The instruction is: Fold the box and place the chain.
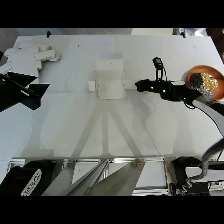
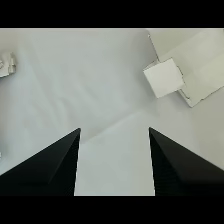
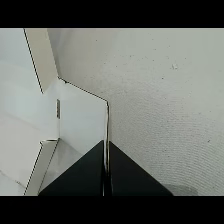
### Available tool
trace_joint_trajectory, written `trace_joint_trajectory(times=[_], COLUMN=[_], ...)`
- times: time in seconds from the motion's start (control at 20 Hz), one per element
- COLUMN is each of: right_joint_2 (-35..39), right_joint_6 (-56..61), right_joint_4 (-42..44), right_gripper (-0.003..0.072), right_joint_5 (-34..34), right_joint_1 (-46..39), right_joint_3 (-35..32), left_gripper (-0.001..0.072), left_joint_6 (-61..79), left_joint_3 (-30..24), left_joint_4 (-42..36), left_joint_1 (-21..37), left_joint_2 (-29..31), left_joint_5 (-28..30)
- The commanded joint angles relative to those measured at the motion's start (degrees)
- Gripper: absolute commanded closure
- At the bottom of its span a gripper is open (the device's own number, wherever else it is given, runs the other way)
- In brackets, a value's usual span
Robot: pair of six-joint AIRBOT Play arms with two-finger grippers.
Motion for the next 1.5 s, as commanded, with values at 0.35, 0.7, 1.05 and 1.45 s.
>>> trace_joint_trajectory(times=[0.35, 0.7, 1.05, 1.45], right_joint_2=[0.0, 0.0, 0.0, 0.0], right_joint_6=[0.0, 0.0, 0.0, 0.0], right_joint_4=[0.0, 0.0, 0.0, 0.0], right_gripper=[0.0679, 0.0679, 0.0679, 0.0679], right_joint_5=[0.0, 0.0, 0.0, 0.0], right_joint_1=[0.1, 0.1, 0.1, 0.1], right_joint_3=[0.0, 0.0, 0.0, 0.0], left_gripper=[0.0252, 0.0045, 0.0006, 0.0006], left_joint_6=[-3.7, -1.4, 1.6, 6.5], left_joint_3=[0.0, 10.3, 32.0, 46.8], left_joint_4=[-7.6, -7.9, -20.9, -20.9], left_joint_1=[-1.9, -10.8, -4.1, -2.8], left_joint_2=[-4.8, -28.8, -53.9, -71.7], left_joint_5=[-0.7, -3.3, -10.7, -11.0])
